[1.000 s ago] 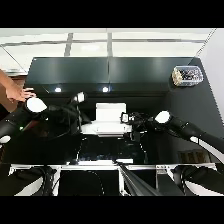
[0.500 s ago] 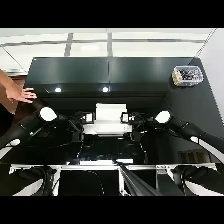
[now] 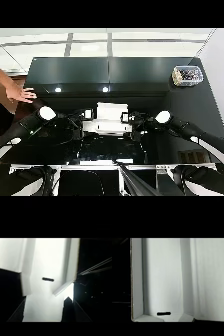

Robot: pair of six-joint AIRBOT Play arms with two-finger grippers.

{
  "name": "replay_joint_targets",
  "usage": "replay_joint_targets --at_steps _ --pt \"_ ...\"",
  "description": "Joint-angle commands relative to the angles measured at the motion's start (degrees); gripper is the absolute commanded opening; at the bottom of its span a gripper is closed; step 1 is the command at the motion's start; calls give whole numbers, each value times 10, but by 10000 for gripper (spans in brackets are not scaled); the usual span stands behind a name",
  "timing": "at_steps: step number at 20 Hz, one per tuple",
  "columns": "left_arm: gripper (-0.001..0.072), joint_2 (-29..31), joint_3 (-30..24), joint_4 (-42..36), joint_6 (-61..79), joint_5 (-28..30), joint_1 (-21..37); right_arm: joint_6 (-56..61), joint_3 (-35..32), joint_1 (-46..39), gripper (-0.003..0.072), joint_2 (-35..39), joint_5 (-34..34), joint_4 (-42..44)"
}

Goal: Fold the box and place the chain.

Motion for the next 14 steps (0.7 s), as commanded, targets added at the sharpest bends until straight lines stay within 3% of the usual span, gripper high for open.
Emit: replay_joint_targets --at_steps 1,6,7,8,9,10,14 --pt "700 -1 0 -7 -1 17 2 1 0 0 430 0 1 0" --pt "686 -1 0 -48 5 49 -32 1 0 0 430 0 1 0" --pt "618 -1 0 -48 4 48 -38 1 0 0 430 0 1 0" --pt "431 -1 0 -48 5 46 -40 1 0 0 430 0 1 0" --pt "312 -1 0 -48 4 45 -40 1 0 0 430 0 1 0" --pt "255 -1 0 -47 4 45 -40 1 0 0 430 0 1 0" --pt "219 -1 0 -55 1 44 -40 1 0 0 430 0 1 0"
